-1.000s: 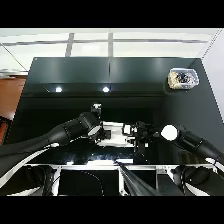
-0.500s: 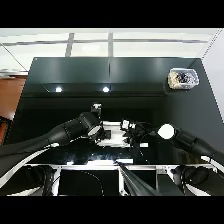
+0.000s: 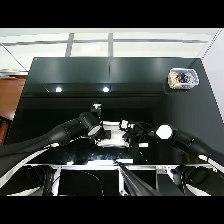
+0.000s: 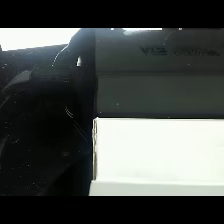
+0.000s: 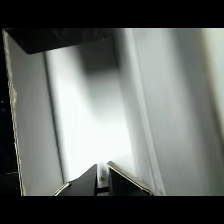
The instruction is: Fold the box and place the chain.
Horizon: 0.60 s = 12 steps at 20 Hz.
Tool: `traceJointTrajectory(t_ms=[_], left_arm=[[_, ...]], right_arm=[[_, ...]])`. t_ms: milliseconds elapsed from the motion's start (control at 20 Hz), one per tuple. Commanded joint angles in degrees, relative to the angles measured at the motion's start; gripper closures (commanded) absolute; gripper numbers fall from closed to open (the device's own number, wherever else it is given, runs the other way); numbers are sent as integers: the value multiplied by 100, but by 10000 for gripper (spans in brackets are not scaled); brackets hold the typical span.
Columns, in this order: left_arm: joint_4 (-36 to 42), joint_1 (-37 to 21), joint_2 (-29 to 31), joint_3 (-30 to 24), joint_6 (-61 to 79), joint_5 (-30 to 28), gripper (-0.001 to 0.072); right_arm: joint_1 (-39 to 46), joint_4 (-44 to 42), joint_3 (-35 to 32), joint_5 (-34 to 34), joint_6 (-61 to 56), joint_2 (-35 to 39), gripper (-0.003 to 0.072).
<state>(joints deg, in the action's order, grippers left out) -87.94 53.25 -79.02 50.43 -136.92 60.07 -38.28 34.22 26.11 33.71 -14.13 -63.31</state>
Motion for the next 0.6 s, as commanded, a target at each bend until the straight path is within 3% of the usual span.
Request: traceJointTrajectory(t_ms=[0,200,300,400,550], left_arm=[[22,-2,-4,0,-2,0,678],[39,-2,-4,0,-2,0,679],[39,-2,-4,0,-2,0,678],[44,-2,-4,0,-2,4,678],[59,-2,-4,0,-2,22,679]], right_arm=[[256,1019,22,573,-1517,332,639],[2133,2277,164,2448,-4385,1353,640],[3407,2315,90,2660,-5239,1416,640],[4496,1768,-297,2566,-6037,1338,640],[4789,1150,-822,2686,-6035,1062,640]])
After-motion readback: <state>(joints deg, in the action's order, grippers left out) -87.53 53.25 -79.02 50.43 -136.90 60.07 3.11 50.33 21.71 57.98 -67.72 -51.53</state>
